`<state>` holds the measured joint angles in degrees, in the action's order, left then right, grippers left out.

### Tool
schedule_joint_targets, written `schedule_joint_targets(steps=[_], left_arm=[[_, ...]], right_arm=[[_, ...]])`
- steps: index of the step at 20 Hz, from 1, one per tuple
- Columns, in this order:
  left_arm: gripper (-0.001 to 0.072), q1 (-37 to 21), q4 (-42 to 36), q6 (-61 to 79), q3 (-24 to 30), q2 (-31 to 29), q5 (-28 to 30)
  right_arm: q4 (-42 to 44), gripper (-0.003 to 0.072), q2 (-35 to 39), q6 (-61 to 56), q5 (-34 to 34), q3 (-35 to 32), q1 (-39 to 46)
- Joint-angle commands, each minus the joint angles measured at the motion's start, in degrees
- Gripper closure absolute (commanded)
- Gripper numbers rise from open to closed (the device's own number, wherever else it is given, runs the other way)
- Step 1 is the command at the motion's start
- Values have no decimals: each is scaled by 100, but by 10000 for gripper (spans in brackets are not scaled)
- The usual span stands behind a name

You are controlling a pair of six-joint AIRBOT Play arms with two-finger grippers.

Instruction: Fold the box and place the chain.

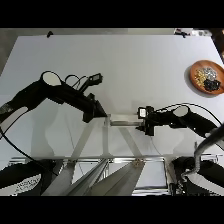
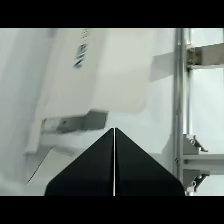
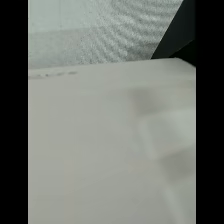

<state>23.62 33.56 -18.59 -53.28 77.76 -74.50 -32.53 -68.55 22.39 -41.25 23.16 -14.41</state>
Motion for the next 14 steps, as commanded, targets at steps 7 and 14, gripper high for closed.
schedule_joint_targets(steps=[7,14], left_arm=[[704,1174,-271,15,0,39,1115],[704,1182,-614,-752,0,151,3418]], right_arm=[[0,204,-2,0,-7,0,-4],[0,204,-2,0,-7,0,-4]])
